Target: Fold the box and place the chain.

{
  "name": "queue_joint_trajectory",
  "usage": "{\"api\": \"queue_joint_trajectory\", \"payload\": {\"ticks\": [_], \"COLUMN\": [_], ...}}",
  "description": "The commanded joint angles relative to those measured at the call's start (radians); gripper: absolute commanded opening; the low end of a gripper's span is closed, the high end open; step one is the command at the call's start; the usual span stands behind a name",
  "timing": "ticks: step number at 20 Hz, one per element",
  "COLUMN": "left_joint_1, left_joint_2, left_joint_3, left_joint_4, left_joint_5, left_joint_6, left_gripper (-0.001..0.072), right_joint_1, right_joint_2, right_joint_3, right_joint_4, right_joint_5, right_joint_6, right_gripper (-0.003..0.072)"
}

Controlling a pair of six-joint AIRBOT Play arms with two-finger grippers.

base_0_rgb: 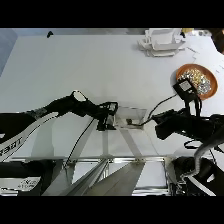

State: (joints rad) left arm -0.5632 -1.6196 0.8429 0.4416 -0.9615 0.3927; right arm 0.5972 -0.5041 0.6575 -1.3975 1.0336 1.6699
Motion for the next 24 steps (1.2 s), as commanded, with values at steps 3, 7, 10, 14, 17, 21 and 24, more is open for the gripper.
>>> {"api": "queue_joint_trajectory", "payload": {"ticks": [3, 7, 10, 14, 17, 21, 24], "left_joint_1": [0.001, 0.001, 0.001, 0.001, 0.001, 0.001, 0.001], "left_joint_2": [0.000, 0.000, 0.000, 0.000, 0.000, 0.000, 0.000], "left_joint_3": [0.000, 0.000, 0.000, 0.000, 0.000, 0.000, 0.000], "left_joint_4": [0.000, 0.000, 0.000, 0.000, 0.000, 0.000, 0.000], "left_joint_5": [0.000, 0.000, 0.000, 0.000, 0.000, 0.000, 0.000], "left_joint_6": [0.000, 0.000, 0.000, 0.000, 0.000, 0.000, 0.000], "left_gripper": [0.0083, 0.0083, 0.0083, 0.0083, 0.0083, 0.0083, 0.0083], "right_joint_1": [0.001, 0.001, 0.001, 0.001, 0.001, 0.001, -0.044], "right_joint_2": [-0.158, -0.337, -0.417, -0.428, -0.409, -0.319, -0.278], "right_joint_3": [0.000, 0.000, 0.000, 0.000, 0.002, 0.080, 0.203], "right_joint_4": [0.243, 0.265, 0.309, 0.337, 0.334, 0.215, 0.081], "right_joint_5": [-0.144, -0.193, -0.194, -0.194, -0.189, -0.167, -0.156], "right_joint_6": [-0.152, -0.237, -0.316, -0.370, -0.372, -0.369, -0.288], "right_gripper": [0.0017, 0.0017, 0.0017, 0.0060, 0.0129, 0.0149, 0.0163]}}
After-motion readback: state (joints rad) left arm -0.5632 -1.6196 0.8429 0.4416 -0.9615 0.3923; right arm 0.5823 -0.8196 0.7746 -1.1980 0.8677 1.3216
